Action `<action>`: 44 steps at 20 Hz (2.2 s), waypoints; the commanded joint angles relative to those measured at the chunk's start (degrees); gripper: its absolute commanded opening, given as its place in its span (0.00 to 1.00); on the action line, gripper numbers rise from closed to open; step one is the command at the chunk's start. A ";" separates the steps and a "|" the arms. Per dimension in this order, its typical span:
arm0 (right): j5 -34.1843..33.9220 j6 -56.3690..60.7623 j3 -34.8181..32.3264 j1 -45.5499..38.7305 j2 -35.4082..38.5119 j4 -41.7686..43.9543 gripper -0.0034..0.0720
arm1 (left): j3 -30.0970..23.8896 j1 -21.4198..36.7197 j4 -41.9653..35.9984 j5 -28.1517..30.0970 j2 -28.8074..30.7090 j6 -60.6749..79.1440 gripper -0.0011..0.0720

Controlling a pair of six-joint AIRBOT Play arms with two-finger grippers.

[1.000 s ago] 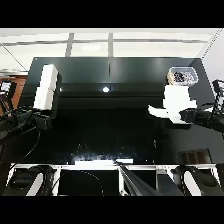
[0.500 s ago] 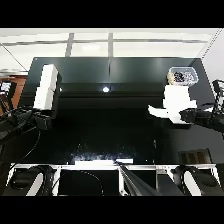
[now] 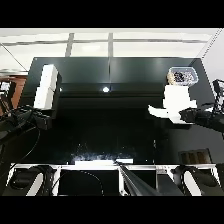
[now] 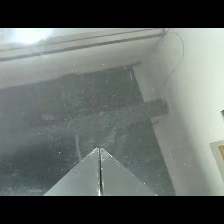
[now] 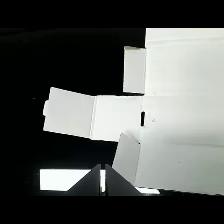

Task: Fold the box and place the chain.

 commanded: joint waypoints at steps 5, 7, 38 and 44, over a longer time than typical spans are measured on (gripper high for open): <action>-9.22 0.63 -0.02 -0.26 -0.11 -0.15 0.98 | -0.87 -0.02 -1.51 10.60 0.02 -0.42 0.98; -12.85 7.67 0.15 -2.23 -1.68 -9.60 0.98 | -1.03 -0.02 -0.87 12.59 0.02 -0.42 0.98; 32.81 -22.77 42.97 -40.63 -71.23 18.36 0.94 | -1.07 -0.04 -7.17 11.76 -8.17 -0.66 0.98; 36.52 -24.98 43.01 -39.17 -70.20 18.51 0.10 | -1.07 -0.04 -7.17 11.72 -8.41 -0.63 0.98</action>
